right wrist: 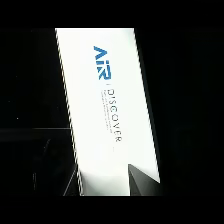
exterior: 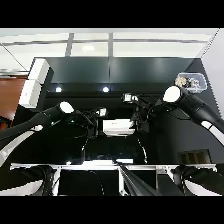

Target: Fold the box and place the chain.

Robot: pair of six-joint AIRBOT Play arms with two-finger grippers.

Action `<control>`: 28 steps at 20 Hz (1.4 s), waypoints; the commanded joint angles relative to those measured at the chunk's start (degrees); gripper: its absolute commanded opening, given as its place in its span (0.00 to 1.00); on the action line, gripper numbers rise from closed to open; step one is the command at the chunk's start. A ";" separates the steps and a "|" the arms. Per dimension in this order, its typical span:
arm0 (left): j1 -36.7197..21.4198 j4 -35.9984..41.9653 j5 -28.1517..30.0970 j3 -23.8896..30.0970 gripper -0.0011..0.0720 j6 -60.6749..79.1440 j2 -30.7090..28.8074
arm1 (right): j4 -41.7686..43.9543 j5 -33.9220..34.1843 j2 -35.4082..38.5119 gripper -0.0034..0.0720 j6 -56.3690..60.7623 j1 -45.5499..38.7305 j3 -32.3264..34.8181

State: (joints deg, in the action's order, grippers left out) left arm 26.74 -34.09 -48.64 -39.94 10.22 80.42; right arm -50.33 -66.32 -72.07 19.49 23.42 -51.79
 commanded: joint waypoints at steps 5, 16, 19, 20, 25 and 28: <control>0.02 0.00 0.00 -0.02 0.52 0.02 -0.02 | -0.94 0.98 -0.11 0.54 0.02 0.04 0.81; 0.02 0.00 0.02 -0.02 0.52 0.02 -0.02 | -0.68 -13.49 5.90 0.41 27.19 -9.03 -3.23; 0.02 0.00 0.02 -0.02 0.52 0.02 -0.02 | 8.04 -14.29 5.90 0.06 31.15 -14.91 3.65; 0.02 0.02 0.02 -0.02 0.52 0.02 -0.02 | 15.61 -11.08 5.86 0.07 31.08 -15.34 7.15; 0.02 0.02 0.04 -0.02 0.53 0.02 -0.02 | 39.12 7.15 5.66 0.07 28.96 -10.08 18.29; 0.02 0.07 0.02 -0.02 0.53 0.00 -0.02 | 33.88 12.81 5.11 0.07 29.66 -6.19 18.32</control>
State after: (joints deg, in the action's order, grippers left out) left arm 26.74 -34.06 -48.64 -39.94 10.22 80.42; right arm -18.06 -61.23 -66.61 48.29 14.41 -35.35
